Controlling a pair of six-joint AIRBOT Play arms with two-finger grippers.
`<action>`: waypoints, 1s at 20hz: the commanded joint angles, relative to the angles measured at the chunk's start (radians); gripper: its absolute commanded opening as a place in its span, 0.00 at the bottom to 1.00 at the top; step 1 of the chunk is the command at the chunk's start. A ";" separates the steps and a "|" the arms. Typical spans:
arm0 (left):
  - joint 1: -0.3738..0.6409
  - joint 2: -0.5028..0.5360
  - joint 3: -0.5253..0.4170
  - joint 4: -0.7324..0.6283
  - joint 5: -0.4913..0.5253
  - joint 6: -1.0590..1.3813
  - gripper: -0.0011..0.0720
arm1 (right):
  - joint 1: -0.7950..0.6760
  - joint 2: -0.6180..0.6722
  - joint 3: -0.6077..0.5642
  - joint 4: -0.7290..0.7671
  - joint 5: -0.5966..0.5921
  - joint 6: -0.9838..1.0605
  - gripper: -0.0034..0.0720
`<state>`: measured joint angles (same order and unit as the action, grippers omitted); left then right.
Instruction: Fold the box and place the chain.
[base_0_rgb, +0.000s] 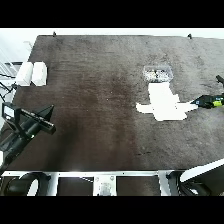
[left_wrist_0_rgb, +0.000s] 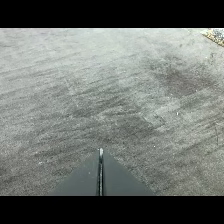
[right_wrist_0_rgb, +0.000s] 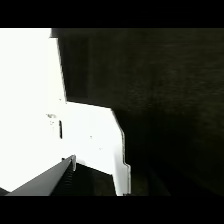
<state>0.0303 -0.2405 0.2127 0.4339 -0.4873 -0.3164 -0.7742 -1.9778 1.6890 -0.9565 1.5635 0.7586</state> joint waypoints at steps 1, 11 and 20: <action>0.000 0.000 0.000 0.000 0.000 0.000 0.04 | 0.000 -0.044 0.003 0.045 0.059 -0.003 0.70; 0.000 0.000 0.000 0.000 0.000 0.000 0.04 | 0.050 -0.134 -0.001 0.104 0.107 -0.043 0.12; 0.000 0.000 0.000 0.000 0.000 0.000 0.04 | 0.075 -0.017 -0.183 0.321 0.161 -0.042 0.06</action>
<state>0.0303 -0.2405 0.2127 0.4339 -0.4873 -0.3168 -0.7109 -2.0449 1.5940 -0.7502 1.7248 0.7269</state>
